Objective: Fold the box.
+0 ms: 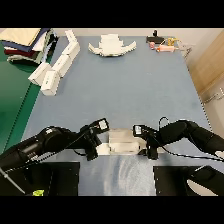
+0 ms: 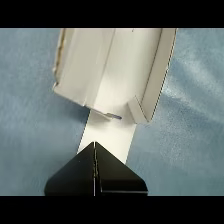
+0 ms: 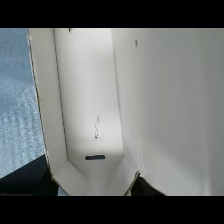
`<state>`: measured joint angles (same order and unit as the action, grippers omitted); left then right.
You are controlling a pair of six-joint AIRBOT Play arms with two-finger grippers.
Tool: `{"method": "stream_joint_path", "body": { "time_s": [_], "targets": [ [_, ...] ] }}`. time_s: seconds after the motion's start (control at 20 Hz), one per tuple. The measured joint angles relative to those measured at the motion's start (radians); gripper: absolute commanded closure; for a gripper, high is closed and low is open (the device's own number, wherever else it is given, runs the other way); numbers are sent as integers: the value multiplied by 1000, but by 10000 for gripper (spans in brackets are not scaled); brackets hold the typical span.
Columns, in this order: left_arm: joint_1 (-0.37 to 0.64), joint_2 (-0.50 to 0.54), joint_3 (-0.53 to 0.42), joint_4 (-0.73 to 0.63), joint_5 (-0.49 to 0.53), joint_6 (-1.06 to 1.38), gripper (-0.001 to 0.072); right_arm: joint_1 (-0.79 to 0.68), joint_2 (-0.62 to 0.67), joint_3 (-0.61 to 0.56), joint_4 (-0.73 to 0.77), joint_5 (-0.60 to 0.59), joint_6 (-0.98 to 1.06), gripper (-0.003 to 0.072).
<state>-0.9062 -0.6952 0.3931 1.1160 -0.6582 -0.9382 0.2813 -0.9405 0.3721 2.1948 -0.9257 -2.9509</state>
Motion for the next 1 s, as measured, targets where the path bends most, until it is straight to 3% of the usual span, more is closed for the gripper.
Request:
{"method": "stream_joint_path", "body": {
  "time_s": [0.25,0.4,0.55,0.7,1.0],
  "targets": [
    [0,166,0,242,-145,-605,696,0,0,0,0,0,0,205],
    [0,195,0,367,-261,-952,695,0,0,0,0,0,0,205],
    [4,171,-5,407,-328,-1165,695,0,0,0,0,0,0,205],
    [2,99,-8,360,-293,-1254,695,0,0,0,0,0,0,205],
    [-70,-106,-10,151,-84,-1207,696,0,0,0,0,0,0,205]
  ]
}}
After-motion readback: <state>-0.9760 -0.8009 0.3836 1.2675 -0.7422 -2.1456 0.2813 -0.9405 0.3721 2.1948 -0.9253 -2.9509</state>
